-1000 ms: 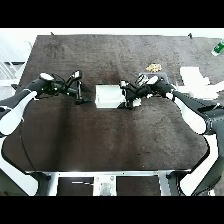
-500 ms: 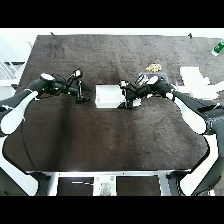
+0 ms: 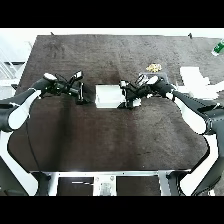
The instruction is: Fold the box and place the chain.
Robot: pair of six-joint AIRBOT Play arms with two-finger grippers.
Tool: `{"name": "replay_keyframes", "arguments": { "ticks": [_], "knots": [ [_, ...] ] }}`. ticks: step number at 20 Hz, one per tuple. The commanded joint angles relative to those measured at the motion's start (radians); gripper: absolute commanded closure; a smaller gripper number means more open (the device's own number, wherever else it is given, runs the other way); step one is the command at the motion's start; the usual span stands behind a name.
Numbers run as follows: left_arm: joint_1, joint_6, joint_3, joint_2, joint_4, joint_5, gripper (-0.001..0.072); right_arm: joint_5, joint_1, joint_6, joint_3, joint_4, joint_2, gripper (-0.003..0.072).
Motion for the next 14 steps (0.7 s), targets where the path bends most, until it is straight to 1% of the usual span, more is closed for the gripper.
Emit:
{"name": "replay_keyframes", "arguments": {
  "ticks": [1, 5, 8, 10, 14],
  "knots": [
    [0.0, 0.019, 0.005, -0.005, 0.003, -0.044, -0.0011, 0.0, 0.0, 0.0, 0.0, 0.0, 0.0, 0.0172],
    [0.0, 0.029, 0.003, -0.006, -0.002, -0.045, -0.0011, 0.0, 0.0, 0.0, 0.0, 0.0, 0.0, 0.0172],
    [0.0, 0.13, 0.003, -0.006, -0.01, -0.055, -0.0011, 0.0, 0.0, 0.0, 0.0, 0.0, 0.0, 0.0172],
    [-0.005, 0.134, 0.003, -0.006, -0.016, -0.062, -0.0011, 0.0, 0.0, 0.0, 0.0, 0.0, 0.0, 0.0172],
    [-0.032, 0.132, 0.003, -0.009, -0.019, -0.015, -0.0011, 0.0, 0.0, 0.0, 0.0, 0.0, 0.0, 0.0172]
  ]
}}
